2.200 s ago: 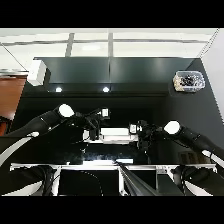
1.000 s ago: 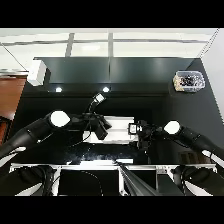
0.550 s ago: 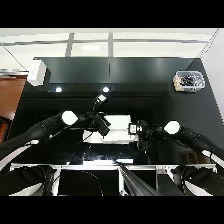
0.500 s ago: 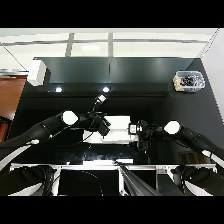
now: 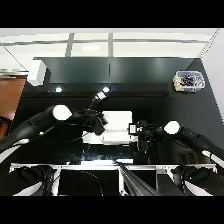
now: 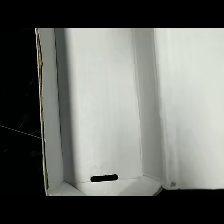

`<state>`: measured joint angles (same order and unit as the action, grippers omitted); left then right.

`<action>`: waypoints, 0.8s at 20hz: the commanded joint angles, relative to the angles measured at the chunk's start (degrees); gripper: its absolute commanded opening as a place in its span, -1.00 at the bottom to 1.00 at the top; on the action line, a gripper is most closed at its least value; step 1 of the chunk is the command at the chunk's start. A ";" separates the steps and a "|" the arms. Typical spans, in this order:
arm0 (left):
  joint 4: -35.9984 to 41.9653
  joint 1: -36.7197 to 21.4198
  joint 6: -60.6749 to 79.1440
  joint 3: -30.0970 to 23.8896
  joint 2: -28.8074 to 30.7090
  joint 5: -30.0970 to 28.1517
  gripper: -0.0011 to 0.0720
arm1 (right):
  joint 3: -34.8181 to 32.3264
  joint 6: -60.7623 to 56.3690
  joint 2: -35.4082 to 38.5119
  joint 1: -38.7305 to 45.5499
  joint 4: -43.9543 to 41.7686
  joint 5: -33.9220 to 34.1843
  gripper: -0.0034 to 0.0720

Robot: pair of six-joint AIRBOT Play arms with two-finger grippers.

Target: Fold the box and place the chain.

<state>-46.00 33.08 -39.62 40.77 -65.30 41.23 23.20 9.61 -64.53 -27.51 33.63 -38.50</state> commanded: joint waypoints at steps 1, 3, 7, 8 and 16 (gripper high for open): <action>-5.92 -4.00 -1.97 0.59 9.60 4.59 -0.90 | -0.02 0.00 -0.04 0.00 0.00 0.04 -0.73; -6.03 -4.59 2.82 -0.26 12.96 10.99 -0.90 | -0.02 0.02 -0.04 0.00 0.02 0.04 -0.73; -9.38 -4.55 14.36 -4.94 13.14 18.23 0.91 | -0.02 0.02 -0.04 0.00 0.00 0.02 -0.73; -10.69 -4.61 14.36 -6.75 13.00 14.80 1.00 | -0.02 0.00 -0.04 0.00 0.00 0.04 -0.73; -12.02 5.27 21.05 -11.34 6.25 -1.16 0.94 | -0.02 0.02 -0.04 0.00 0.00 0.02 -0.73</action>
<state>-57.43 34.48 -20.97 30.24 -56.49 45.54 23.22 9.63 -64.53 -27.51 33.65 -38.48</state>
